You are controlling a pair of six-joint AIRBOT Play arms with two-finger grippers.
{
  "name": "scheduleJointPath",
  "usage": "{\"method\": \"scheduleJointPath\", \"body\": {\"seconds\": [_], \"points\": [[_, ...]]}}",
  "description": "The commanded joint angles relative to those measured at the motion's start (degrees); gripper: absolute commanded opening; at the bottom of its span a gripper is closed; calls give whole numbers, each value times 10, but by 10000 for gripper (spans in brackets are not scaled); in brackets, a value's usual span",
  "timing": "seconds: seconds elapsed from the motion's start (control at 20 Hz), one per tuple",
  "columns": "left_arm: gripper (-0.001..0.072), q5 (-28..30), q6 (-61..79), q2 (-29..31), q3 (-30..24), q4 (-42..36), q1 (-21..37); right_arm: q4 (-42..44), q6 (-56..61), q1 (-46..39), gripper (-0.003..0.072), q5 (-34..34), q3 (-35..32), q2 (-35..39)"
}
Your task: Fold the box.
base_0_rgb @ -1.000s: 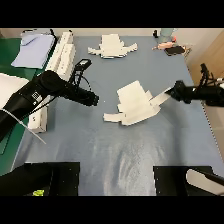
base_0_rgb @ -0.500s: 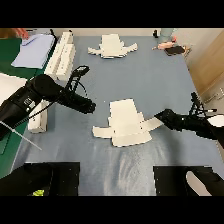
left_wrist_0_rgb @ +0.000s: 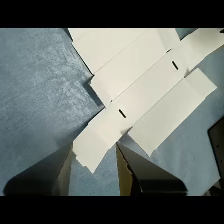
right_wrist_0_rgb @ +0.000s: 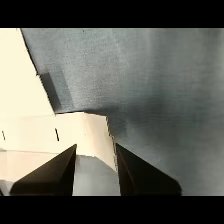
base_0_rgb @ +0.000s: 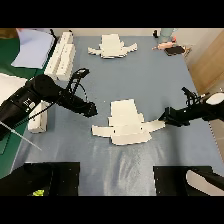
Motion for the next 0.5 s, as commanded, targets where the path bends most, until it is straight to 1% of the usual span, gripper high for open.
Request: {"method": "scheduleJointPath", "body": {"seconds": [0.0,0.1,0.15,0.25,0.45], "points": [[411,-2,-6,0,0,-2,0,-22,-40,-3,359,107,108,-109],[412,-2,-10,0,0,-3,0,-22,-52,-2,359,145,147,-159],[411,-2,-14,0,0,-3,0,-22,-59,-2,359,156,154,-177],[412,-2,-24,0,0,-3,0,-22,-72,-2,359,158,151,-196],[412,-2,-24,0,0,-3,0,-16,-81,0,359,151,148,-207]]}}
